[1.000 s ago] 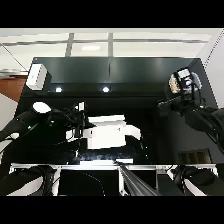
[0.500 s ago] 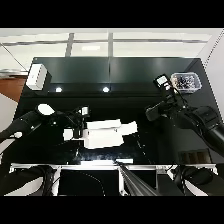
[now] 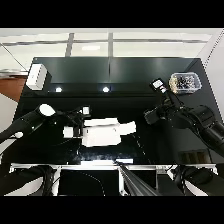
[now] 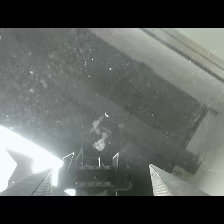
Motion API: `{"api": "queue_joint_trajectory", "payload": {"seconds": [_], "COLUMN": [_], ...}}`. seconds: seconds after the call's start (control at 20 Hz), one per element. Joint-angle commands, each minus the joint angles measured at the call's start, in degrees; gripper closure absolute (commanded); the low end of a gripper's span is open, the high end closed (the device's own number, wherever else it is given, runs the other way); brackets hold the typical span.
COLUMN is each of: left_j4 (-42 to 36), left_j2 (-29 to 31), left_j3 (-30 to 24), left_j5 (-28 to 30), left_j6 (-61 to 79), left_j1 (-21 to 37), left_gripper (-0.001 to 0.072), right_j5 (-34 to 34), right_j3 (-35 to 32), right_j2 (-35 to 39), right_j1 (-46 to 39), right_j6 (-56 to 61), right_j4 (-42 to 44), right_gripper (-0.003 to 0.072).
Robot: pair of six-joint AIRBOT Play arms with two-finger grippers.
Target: Fold the box and place the chain.
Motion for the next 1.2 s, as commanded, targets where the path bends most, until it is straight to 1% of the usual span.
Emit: {"api": "queue_joint_trajectory", "payload": {"seconds": [0.0,0.1,0.25,0.35,0.45,0.65,0.8,0.95,1.15], "left_j4": [-2.03,-2.84,-3.26,-3.3,-3.23,-3.3,-3.26,-2.86,-2.78], "left_j2": [-0.02,-0.04,-0.13,-1.2,-2.89,-4.94,-6.71,-7.17,-7.17], "left_j3": [0.0,0.07,0.7,0.83,0.94,2.75,4.87,5.22,5.22], "left_j5": [0.31,-0.37,-0.26,0.92,2.56,2.45,2.4,1.51,1.42], "left_j6": [0.2,3.67,4.96,5.16,5.16,5.14,5.11,5.16,5.14], "left_j1": [-0.5,-0.61,-1.49,-2.38,-3.41,-3.85,-3.85,-3.85,-3.85], "left_gripper": [0.0683,0.0683,0.0683,0.0683,0.0683,0.0681,0.0681,0.0682,0.0682], "right_j5": [-0.83,-1.95,-4.11,-4.39,-4.59,-6.45,-7.76,-8.46,-7.32], "right_j3": [0.04,0.04,-0.13,-1.03,-2.58,-3.54,-3.58,-3.72,-4.79], "right_j2": [-0.04,-0.04,-0.04,-0.04,-0.04,-0.04,-0.04,-0.07,-0.11], "right_j1": [0.04,0.04,0.04,0.02,0.02,0.04,0.04,0.42,6.14], "right_j6": [-0.04,-2.54,-14.47,-22.58,-28.13,-31.04,-36.61,-38.34,-40.54], "right_j4": [0.48,2.91,9.77,14.73,18.16,20.44,23.71,25.2,26.77], "right_gripper": [-0.0023,-0.0023,-0.0023,-0.0023,-0.0023,-0.0023,-0.0023,-0.0023,-0.0024]}}
